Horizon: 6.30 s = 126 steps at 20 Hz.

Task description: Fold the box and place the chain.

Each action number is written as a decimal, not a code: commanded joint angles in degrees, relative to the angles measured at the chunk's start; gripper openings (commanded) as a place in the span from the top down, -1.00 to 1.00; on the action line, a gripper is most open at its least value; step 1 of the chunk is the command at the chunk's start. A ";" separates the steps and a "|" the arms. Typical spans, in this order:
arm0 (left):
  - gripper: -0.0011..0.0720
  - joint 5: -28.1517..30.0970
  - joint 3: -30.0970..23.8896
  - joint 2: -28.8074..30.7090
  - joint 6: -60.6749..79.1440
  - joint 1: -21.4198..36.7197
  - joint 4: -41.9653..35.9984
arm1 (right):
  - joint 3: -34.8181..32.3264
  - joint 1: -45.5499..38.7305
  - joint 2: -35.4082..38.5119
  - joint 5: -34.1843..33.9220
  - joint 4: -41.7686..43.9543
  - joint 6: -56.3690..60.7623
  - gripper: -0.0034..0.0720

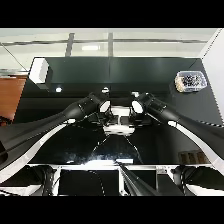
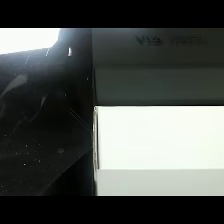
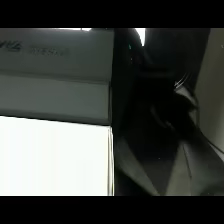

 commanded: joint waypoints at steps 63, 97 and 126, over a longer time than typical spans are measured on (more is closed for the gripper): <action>0.89 -0.09 0.02 0.00 -0.15 0.44 -0.20 | 38.10 -56.19 -8.00 -2.93 -4.26 -39.06 0.90; 0.89 0.37 0.02 0.00 -0.15 0.44 -0.17 | -1.16 -23.80 26.77 2.29 47.08 -58.29 0.90; 0.89 0.35 0.02 0.00 -0.13 0.44 -0.13 | -38.77 -28.55 38.14 -23.56 34.95 -74.25 -1.00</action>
